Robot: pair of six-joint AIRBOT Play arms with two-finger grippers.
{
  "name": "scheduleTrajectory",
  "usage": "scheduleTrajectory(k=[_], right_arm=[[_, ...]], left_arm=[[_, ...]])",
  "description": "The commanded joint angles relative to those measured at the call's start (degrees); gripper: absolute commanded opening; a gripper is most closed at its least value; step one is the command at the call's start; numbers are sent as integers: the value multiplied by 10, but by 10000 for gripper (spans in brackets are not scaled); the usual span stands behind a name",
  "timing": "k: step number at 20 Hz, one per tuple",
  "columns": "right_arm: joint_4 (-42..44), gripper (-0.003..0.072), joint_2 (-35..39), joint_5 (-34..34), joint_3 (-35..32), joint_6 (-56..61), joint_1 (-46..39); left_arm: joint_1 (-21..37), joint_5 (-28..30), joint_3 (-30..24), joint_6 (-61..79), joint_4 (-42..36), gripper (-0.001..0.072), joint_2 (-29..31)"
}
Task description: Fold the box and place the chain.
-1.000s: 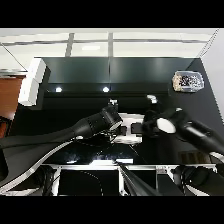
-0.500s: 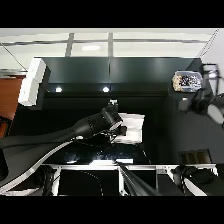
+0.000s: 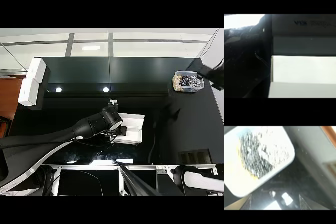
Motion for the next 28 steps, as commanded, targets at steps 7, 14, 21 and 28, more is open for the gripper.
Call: scheduleTrajectory(k=[7,14,21,28], right_arm=[[26,681,-197,15,169,212,-20],[-4,620,-233,-18,169,249,-20],[-14,621,-252,-32,169,239,-20],[-18,501,-265,-46,169,235,-22]], left_arm=[[0,-1,0,0,0,27,0],[0,-2,0,0,0,26,0],[0,-2,0,0,0,27,0],[0,-2,0,0,0,27,0]])
